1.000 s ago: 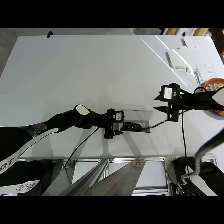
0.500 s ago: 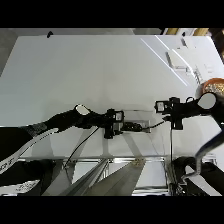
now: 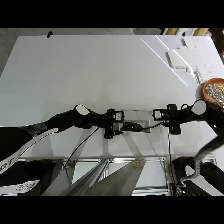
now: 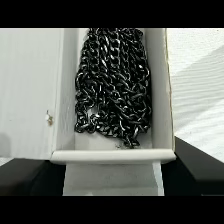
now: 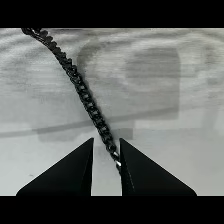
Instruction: Fold the box and place the chain.
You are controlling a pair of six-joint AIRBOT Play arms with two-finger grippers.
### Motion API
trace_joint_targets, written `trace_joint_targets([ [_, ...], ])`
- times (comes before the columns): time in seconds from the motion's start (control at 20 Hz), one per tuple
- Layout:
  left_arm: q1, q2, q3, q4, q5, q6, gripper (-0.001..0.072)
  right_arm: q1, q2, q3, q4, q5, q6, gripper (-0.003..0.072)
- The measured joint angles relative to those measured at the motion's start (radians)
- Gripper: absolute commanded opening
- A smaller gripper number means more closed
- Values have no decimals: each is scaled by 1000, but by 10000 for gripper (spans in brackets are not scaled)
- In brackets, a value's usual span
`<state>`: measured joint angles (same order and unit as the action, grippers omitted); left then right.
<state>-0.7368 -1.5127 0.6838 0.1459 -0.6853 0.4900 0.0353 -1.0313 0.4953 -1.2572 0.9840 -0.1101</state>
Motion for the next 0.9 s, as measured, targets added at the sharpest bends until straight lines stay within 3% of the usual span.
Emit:
trace_joint_targets([
  [0.35, 0, 0, 0, 0, 0, 0, 275, 0, -26, -5, -1, -23, -3, 159],
  [0.45, 0, 0, 0, 0, 0, 0, 275, 0, -27, -5, -2, -26, -4, 102],
  [0.8, 0, 0, 0, 0, 0, 0, 275, 29, -25, -8, -22, -7, 1, 96],
  [0.9, 0, 0, 0, 0, 0, 0, 275, 46, -24, -14, -28, -6, 5, 59],
])
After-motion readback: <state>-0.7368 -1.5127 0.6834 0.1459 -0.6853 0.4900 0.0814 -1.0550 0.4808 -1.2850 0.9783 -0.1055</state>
